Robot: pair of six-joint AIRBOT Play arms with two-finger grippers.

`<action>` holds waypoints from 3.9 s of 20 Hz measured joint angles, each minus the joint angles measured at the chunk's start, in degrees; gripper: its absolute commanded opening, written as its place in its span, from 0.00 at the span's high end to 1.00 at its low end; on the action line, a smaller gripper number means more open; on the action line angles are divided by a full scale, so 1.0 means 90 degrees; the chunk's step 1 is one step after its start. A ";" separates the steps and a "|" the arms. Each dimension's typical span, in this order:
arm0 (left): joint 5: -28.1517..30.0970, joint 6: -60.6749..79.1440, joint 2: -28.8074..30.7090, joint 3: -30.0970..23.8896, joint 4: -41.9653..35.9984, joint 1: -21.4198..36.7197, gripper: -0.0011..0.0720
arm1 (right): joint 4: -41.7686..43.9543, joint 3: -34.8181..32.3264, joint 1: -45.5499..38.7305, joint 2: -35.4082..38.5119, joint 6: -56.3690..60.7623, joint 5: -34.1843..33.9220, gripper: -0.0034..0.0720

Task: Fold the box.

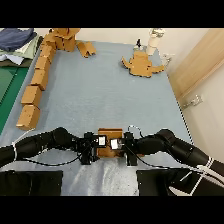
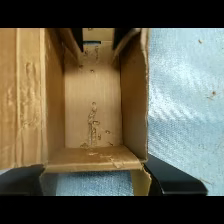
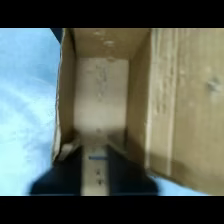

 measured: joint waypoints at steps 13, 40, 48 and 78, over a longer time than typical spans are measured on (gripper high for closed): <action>0.0002 -0.0002 0.0000 0.0000 0.0000 0.0000 0.15 | -0.3891 0.0483 -0.1144 0.1134 0.8080 -0.2846 0.95; 0.0000 0.0002 0.0000 0.0000 0.0000 0.0000 0.15 | 0.0719 -0.0512 -0.1688 0.1773 0.7618 -0.1139 0.58; 0.0000 0.0000 0.0000 0.0000 0.0000 0.0000 0.15 | 0.1103 -0.0474 -0.1467 0.1632 0.7417 -0.0993 0.29; 0.0000 -0.0002 0.0000 0.0000 0.0000 0.0000 0.15 | -0.2909 0.2880 0.1817 -0.3077 1.2789 -0.2960 0.74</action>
